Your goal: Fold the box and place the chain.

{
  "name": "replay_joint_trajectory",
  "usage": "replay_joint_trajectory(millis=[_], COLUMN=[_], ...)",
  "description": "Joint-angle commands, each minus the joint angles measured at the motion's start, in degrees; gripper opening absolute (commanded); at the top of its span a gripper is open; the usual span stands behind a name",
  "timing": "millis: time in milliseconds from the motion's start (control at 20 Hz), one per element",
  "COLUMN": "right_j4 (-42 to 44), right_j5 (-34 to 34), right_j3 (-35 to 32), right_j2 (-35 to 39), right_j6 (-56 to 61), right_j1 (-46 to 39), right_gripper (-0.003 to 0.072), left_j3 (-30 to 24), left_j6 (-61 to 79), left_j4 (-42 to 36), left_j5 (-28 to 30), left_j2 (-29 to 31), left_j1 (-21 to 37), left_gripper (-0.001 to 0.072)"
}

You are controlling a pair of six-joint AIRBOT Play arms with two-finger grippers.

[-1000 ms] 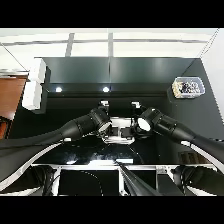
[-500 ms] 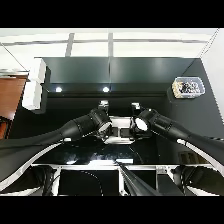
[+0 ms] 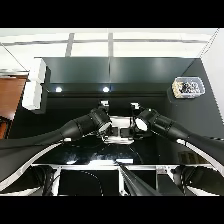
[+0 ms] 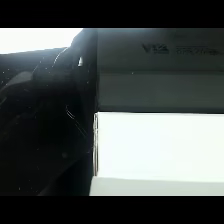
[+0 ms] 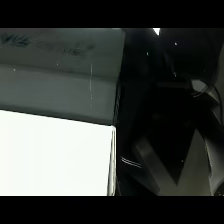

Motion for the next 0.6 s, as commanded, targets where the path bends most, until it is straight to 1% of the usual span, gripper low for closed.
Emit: replay_joint_trajectory(millis=[0,50,100,250,300,350,450,550], right_j4=[0.2,0.2,0.2,0.0,0.0,-0.1,-0.2,-0.2], right_j5=[0.2,0.3,0.4,0.9,0.9,0.8,0.6,-0.2], right_j3=[0.0,0.0,0.0,0.0,0.0,0.0,0.0,0.0], right_j2=[0.1,0.1,0.1,0.1,0.1,0.1,0.1,0.1], right_j6=[0.1,0.1,0.1,-0.3,-0.3,-0.3,-0.2,-0.2], right_j1=[0.0,0.0,0.0,0.0,0.0,0.0,0.0,0.0], right_gripper=[0.0173,0.0303,0.0382,0.0374,0.0303,0.0177,0.0056,0.0053], left_j3=[0.0,0.0,0.0,0.0,0.0,0.0,0.0,0.0], left_j6=[-0.2,-0.2,-0.2,-0.2,-0.2,-0.2,-0.2,-0.2], left_j4=[-0.2,-0.2,-0.2,-0.2,-0.2,-0.2,-0.2,-0.2], left_j5=[-0.5,-0.5,-0.5,-0.5,-0.5,-0.5,-0.4,-0.4], left_j2=[0.0,0.0,0.0,0.0,0.0,0.0,0.0,0.0], left_j1=[0.0,0.0,0.0,0.0,0.0,0.0,0.0,0.0], left_gripper=[0.0028,0.0027,0.0028,0.0028,0.0028,0.0028,0.0028,0.0028])
